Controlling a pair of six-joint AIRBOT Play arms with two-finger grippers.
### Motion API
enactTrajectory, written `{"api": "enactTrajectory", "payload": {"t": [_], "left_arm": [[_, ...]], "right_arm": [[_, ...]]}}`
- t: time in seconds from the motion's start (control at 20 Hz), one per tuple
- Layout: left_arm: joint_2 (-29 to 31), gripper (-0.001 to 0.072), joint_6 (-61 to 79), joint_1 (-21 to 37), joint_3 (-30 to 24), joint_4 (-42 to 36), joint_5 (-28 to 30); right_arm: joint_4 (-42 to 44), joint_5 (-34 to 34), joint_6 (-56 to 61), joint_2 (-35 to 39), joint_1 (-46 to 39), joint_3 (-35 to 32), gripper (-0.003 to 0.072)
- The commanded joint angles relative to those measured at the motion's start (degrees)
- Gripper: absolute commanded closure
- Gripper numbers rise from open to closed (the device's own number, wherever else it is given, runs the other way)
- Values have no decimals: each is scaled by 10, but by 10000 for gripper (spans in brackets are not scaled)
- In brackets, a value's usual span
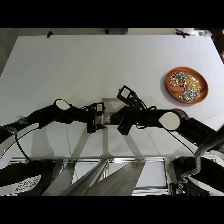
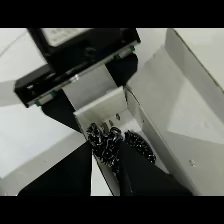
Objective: Fold the box and place the chain.
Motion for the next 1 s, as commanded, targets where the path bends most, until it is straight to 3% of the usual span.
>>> {"api": "enactTrajectory", "payload": {"t": [0.0,0.05,0.2,0.3,0.55,0.75,0.85,0.9,0.95], "left_arm": [[0,323,0,0,0,0,0],[0,323,0,0,0,0,0],[0,323,0,0,0,0,0],[0,323,0,0,0,0,0],[0,323,0,0,0,0,0],[0,323,0,0,0,0,0],[0,323,0,0,0,0,0],[0,323,0,0,0,0,0],[0,323,0,0,0,0,0]], "right_arm": [[1,-42,69,-63,2,0,481],[1,-46,85,-71,2,0,447],[1,-41,99,-73,2,0,446],[2,-34,99,-60,-4,1,377],[-29,41,88,30,-99,5,381],[-121,175,-99,97,-202,5,403],[-169,190,-176,83,-235,1,464],[-178,188,-222,67,-242,-2,457],[-178,185,-284,45,-245,-3,394]]}}
